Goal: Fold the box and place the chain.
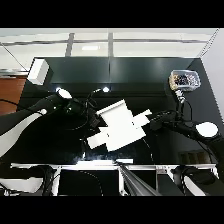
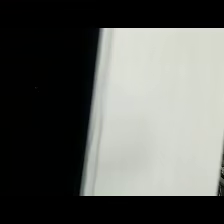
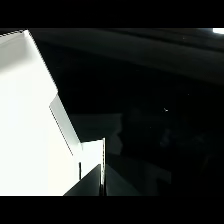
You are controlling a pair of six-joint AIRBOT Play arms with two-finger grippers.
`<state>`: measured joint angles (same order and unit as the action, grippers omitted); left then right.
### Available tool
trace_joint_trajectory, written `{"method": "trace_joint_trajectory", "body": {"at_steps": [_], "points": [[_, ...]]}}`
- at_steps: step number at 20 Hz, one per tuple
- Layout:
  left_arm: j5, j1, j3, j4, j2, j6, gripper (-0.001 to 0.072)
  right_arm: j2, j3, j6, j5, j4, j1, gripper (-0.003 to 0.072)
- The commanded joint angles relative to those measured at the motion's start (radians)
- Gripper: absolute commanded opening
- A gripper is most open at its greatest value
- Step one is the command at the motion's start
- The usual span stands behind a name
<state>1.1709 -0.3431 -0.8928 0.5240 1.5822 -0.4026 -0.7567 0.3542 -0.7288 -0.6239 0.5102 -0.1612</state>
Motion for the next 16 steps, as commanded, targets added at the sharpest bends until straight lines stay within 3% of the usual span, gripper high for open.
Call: {"method": "trace_joint_trajectory", "body": {"at_steps": [1,3,4,10,11,13,16], "points": [[-0.010,0.003,0.000,0.018,0.000,0.000,0.0228,0.001,0.000,0.000,0.000,0.000,-0.001,0.0011],[-0.011,0.002,0.000,0.028,0.000,0.000,0.0216,0.001,0.000,0.000,0.000,0.000,-0.001,0.0010],[-0.011,0.002,0.000,0.028,0.000,0.000,0.0156,0.001,0.000,0.000,0.000,0.000,-0.001,0.0011],[0.006,0.002,0.000,0.030,0.000,0.000,0.0156,0.001,0.000,0.000,0.007,0.000,-0.001,0.0010],[0.008,0.002,0.000,0.031,0.000,0.000,0.0141,0.001,0.000,0.000,0.007,0.000,-0.001,0.0011],[0.008,0.002,0.000,0.042,0.000,0.000,0.0037,0.001,0.000,0.000,0.007,0.000,-0.001,0.0010],[0.008,0.002,0.000,0.045,0.000,0.000,0.0030,0.001,0.000,0.000,0.007,0.000,-0.001,0.0011]]}}
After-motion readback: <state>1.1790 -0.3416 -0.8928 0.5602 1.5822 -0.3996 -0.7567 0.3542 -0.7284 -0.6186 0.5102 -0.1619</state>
